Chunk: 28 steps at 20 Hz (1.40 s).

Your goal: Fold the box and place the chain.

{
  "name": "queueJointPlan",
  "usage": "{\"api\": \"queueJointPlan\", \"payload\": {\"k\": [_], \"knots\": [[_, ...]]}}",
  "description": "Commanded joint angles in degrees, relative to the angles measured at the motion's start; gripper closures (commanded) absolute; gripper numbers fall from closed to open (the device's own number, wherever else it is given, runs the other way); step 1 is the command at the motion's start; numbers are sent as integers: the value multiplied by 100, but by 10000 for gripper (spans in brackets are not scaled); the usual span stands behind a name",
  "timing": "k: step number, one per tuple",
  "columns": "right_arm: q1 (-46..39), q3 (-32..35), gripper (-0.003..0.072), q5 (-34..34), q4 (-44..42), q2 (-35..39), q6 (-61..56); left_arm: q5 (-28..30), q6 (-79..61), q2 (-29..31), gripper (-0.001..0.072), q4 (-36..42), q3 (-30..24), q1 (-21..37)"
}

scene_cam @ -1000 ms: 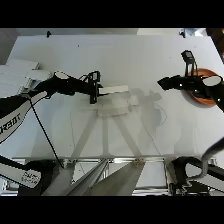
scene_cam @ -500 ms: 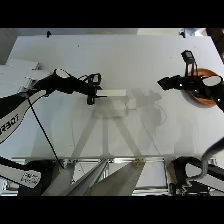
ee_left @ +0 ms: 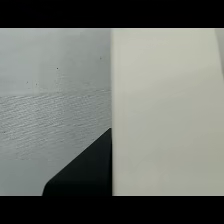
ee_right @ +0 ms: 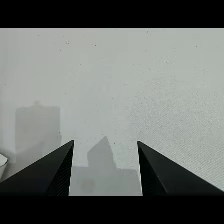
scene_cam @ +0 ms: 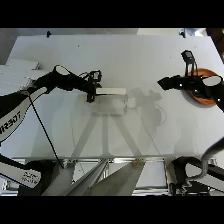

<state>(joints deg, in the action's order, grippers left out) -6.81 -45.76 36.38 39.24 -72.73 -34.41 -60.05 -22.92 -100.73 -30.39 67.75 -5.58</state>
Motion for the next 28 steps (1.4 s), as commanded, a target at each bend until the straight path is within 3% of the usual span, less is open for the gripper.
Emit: {"api": "queueJointPlan", "payload": {"k": [1,28], "knots": [[-4,-7,248,0,0,4,0,-17,48,-142,705,-9,20,-4],[-4,-9,251,13,-238,11,-11,17,44,-146,694,-9,17,-9]]}}
